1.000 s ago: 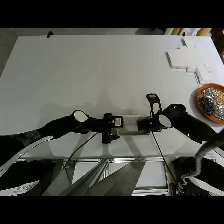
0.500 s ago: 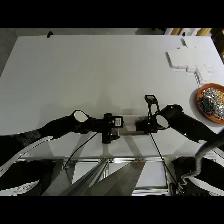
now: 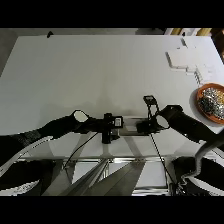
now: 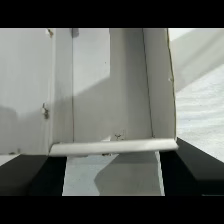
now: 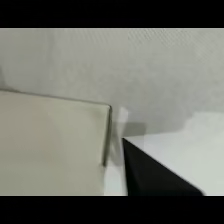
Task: Fold the box and place the chain.
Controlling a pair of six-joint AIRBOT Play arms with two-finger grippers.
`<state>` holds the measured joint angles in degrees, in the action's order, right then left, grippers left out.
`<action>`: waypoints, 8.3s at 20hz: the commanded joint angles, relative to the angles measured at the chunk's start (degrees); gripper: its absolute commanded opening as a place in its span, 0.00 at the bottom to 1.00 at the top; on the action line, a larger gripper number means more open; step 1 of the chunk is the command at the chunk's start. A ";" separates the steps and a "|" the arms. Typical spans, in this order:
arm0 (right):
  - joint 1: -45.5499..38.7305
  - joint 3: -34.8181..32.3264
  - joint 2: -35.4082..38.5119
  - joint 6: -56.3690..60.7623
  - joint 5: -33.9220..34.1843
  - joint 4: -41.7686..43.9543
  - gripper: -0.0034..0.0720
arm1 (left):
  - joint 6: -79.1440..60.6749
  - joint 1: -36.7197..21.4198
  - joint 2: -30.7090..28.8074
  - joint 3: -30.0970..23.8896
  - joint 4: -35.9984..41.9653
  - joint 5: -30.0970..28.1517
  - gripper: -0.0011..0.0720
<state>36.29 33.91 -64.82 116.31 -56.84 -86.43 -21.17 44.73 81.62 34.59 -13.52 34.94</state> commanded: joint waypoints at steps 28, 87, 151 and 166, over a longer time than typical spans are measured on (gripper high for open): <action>-67.52 8.81 0.94 -30.32 8.57 -13.75 0.49 | 0.20 0.00 0.00 -0.02 0.17 0.44 0.49; -15.28 8.22 33.51 -41.88 -17.79 21.31 0.07 | 0.20 0.00 0.00 -0.02 0.20 0.44 0.49; -32.13 -7.04 8.46 -109.31 -0.63 5.73 0.28 | 0.20 0.00 0.00 -0.02 0.20 0.46 0.49; -32.13 -7.04 6.03 -102.82 3.39 2.91 0.27 | 0.20 0.00 0.00 -0.02 0.20 0.46 0.49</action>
<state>4.16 26.87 -57.49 13.30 -54.19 -83.88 -20.97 44.73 81.65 34.59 -13.32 35.40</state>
